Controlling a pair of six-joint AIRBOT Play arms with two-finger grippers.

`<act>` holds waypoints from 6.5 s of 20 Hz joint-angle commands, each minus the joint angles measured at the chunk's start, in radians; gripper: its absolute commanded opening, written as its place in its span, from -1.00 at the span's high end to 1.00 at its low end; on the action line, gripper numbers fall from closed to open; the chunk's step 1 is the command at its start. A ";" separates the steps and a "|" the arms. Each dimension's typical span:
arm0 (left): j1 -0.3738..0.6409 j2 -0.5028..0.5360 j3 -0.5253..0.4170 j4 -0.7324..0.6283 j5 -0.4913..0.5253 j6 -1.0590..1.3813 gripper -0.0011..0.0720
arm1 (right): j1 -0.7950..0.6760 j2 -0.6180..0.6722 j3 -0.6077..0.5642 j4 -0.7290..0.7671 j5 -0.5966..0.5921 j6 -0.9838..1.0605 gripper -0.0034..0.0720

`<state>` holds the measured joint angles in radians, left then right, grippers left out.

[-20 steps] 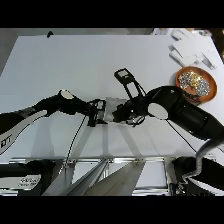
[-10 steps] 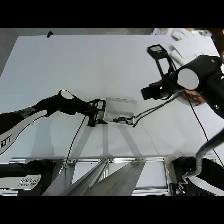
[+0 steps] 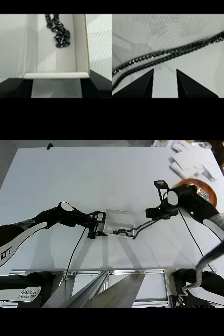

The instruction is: Fold the box and place the chain.

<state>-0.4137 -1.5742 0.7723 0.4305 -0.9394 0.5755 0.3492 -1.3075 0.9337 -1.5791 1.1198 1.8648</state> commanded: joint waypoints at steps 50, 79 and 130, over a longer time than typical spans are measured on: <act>0.001 0.000 0.001 0.000 0.000 0.000 0.88 | 0.410 0.465 -0.023 0.312 -0.237 0.015 0.87; 0.001 0.000 0.001 0.000 0.000 0.000 0.88 | 0.027 0.080 0.138 -0.022 0.075 0.083 0.87; 0.001 0.000 0.001 0.000 0.000 0.000 0.88 | 0.360 0.311 0.066 0.314 -0.218 -0.015 0.87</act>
<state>-0.4137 -1.5742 0.7723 0.4305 -0.9394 0.5758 0.6395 -1.0100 0.9981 -1.3418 1.0164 1.8515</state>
